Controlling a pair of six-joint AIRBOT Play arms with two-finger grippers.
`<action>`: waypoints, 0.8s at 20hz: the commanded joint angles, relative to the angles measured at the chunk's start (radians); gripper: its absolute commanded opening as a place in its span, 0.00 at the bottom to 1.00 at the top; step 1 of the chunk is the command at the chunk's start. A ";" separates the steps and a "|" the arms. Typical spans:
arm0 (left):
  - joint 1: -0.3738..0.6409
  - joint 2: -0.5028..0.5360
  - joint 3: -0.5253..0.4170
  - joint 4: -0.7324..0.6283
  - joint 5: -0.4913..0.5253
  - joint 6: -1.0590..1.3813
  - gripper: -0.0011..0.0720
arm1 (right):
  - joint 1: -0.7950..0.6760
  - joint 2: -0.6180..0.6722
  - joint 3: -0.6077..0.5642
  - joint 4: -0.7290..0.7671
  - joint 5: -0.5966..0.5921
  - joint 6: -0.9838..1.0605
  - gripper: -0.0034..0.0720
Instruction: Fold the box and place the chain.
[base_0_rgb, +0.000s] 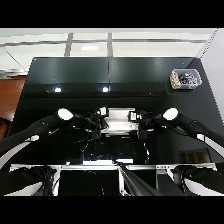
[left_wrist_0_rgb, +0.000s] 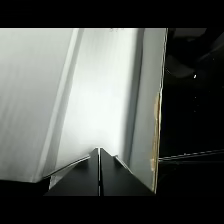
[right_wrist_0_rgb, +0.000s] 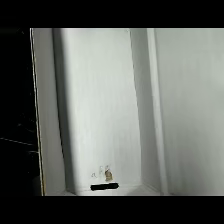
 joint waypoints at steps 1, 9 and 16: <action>0.003 0.015 0.005 0.019 -0.001 -0.094 0.05 | 0.001 0.000 0.001 0.000 0.000 0.000 0.37; 0.206 0.242 0.012 0.354 -0.057 -0.805 0.05 | 0.001 0.000 0.001 0.000 0.000 0.000 0.37; 0.545 0.270 0.000 0.446 -0.302 -1.259 0.05 | 0.001 0.000 0.001 0.000 0.000 0.000 0.37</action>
